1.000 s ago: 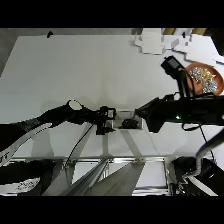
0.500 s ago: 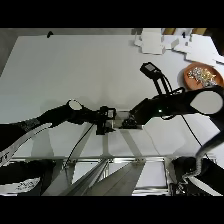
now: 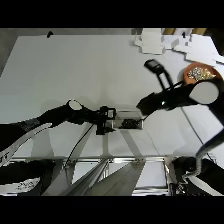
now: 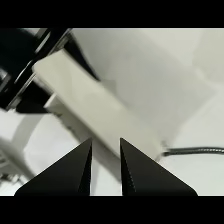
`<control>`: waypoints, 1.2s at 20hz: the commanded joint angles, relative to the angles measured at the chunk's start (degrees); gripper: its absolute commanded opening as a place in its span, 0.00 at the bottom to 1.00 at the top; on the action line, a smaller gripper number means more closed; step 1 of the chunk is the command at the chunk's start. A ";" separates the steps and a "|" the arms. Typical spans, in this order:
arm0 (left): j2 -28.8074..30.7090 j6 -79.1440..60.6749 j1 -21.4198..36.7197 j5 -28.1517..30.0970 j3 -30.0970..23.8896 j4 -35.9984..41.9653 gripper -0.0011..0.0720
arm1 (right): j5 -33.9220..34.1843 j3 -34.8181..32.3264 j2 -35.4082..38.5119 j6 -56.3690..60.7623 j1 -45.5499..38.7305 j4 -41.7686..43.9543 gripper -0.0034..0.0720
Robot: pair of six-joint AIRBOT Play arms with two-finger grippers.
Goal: Fold the box and place the chain.
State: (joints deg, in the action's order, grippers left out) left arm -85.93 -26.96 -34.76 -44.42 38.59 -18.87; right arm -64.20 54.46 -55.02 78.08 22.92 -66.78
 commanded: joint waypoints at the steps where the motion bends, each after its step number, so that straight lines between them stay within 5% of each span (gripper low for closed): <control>1: 0.04 -0.02 0.02 0.04 0.00 0.00 0.22 | 2.14 2.78 -0.28 0.15 -7.41 -5.90 0.25; 7: 0.04 -0.02 0.02 0.02 0.00 0.00 0.22 | 0.85 2.67 -9.38 7.21 -18.75 -15.26 0.27; 11: 0.04 -0.02 0.04 0.02 0.00 0.00 0.22 | 0.87 2.67 -16.94 7.19 -20.61 -16.17 0.45; 24: 0.04 -0.02 0.02 0.02 0.00 0.00 0.22 | 3.61 2.67 -28.13 9.38 -20.59 -18.18 0.43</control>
State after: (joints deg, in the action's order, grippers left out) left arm -85.93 -26.96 -34.76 -44.42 38.59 -18.87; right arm -61.47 57.08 -82.21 85.82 2.35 -84.12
